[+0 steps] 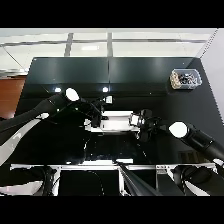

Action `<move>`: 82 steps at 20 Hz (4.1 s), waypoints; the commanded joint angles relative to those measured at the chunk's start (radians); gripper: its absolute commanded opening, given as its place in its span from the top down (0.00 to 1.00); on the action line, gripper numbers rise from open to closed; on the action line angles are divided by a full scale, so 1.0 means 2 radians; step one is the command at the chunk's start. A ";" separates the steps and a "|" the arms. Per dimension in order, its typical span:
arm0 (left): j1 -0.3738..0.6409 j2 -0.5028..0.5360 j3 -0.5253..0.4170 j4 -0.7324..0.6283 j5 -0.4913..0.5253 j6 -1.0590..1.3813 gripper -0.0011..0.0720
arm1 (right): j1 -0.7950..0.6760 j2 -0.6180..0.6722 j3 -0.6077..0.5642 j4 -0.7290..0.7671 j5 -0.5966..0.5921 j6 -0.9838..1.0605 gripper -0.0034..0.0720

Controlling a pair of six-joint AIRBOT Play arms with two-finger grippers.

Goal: Fold the box and place the chain.

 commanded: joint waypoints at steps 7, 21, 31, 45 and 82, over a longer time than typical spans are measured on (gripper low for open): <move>0.000 0.000 0.001 -0.001 -0.002 0.006 0.95 | -0.067 -0.035 0.007 0.204 0.066 -0.226 0.01; 0.000 0.000 0.001 -0.002 -0.002 0.005 0.95 | -0.118 -0.072 0.034 0.184 0.116 -0.230 0.01; 0.000 0.000 0.001 -0.003 -0.002 0.005 0.95 | -0.117 -0.130 0.034 0.184 0.145 -0.277 0.01; -0.002 -0.003 0.001 -0.024 -0.002 0.005 0.95 | -0.092 -0.152 0.046 0.144 0.122 -0.235 0.01; -0.014 -0.010 0.001 -0.021 0.017 0.006 0.95 | -0.074 -0.159 0.052 0.076 0.096 -0.160 0.01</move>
